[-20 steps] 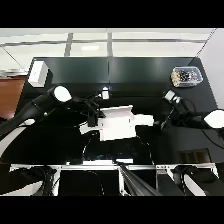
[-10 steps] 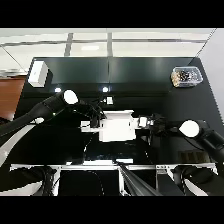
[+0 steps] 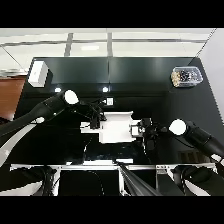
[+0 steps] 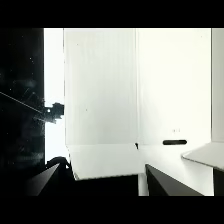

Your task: Fold the box and place the chain.

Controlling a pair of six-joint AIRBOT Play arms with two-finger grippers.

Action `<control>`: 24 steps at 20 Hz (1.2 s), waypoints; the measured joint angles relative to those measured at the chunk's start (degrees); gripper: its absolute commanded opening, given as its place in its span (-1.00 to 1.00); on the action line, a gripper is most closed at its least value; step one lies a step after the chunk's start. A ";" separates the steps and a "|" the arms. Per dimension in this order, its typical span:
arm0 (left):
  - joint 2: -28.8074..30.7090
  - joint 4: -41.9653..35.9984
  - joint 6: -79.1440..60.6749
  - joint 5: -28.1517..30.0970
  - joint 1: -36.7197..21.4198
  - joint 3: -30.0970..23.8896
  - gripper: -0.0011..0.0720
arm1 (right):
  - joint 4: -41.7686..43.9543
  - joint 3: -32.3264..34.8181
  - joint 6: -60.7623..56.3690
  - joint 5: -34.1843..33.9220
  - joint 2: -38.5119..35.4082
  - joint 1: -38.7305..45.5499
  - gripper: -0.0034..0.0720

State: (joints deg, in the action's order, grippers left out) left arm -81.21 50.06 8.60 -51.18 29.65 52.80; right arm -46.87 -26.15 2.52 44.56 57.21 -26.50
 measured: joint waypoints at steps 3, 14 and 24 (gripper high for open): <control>-0.83 0.00 0.44 0.00 0.00 0.00 -0.89 | 0.39 0.00 0.72 -0.09 0.28 -0.11 0.69; -1.51 -0.17 0.63 -0.15 0.00 0.00 -0.89 | 4.00 0.00 1.81 -2.93 3.32 -0.11 0.69; -1.53 -0.02 0.72 -0.31 0.00 0.02 -0.89 | 11.56 -4.79 4.72 -6.56 3.85 1.20 0.77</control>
